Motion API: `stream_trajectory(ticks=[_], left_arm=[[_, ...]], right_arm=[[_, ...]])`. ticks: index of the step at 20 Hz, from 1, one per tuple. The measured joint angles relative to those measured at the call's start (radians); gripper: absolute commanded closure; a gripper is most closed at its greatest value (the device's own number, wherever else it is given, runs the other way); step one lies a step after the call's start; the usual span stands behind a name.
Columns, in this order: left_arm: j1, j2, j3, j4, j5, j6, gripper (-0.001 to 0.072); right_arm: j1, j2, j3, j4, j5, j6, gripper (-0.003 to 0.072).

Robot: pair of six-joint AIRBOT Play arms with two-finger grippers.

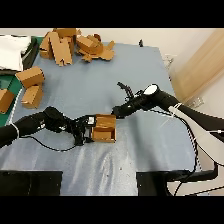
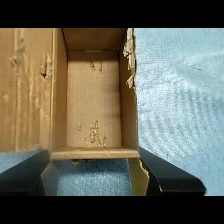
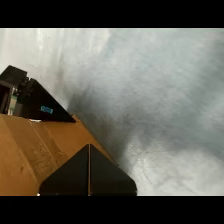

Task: Fold the box.

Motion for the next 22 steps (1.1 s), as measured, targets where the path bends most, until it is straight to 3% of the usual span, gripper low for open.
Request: stream_trajectory(ticks=[4,8,12,16,18,22], left_arm=[[0.000,0.000,0.000,0.000,0.000,0.000,0.0259],[0.000,0.000,0.000,0.000,0.001,0.000,0.0259],[0.000,0.000,0.000,0.000,0.001,0.000,0.0259],[0.000,0.000,0.000,0.000,0.001,0.000,0.0259],[0.000,0.000,0.000,0.000,0.002,0.000,0.0259],[0.000,0.000,0.000,0.000,0.004,0.000,0.0259]], right_arm=[[0.047,0.034,-0.048,0.006,-0.001,-0.075,0.0684],[0.095,0.176,-0.153,0.000,-0.079,-0.183,0.0685],[0.194,0.362,-0.303,-0.021,-0.244,-0.321,0.0682],[0.305,0.442,-0.385,-0.038,-0.450,-0.453,0.0675],[0.343,0.455,-0.399,-0.046,-0.512,-0.531,0.0319],[0.380,0.470,-0.410,-0.055,-0.550,-0.686,0.0296]])
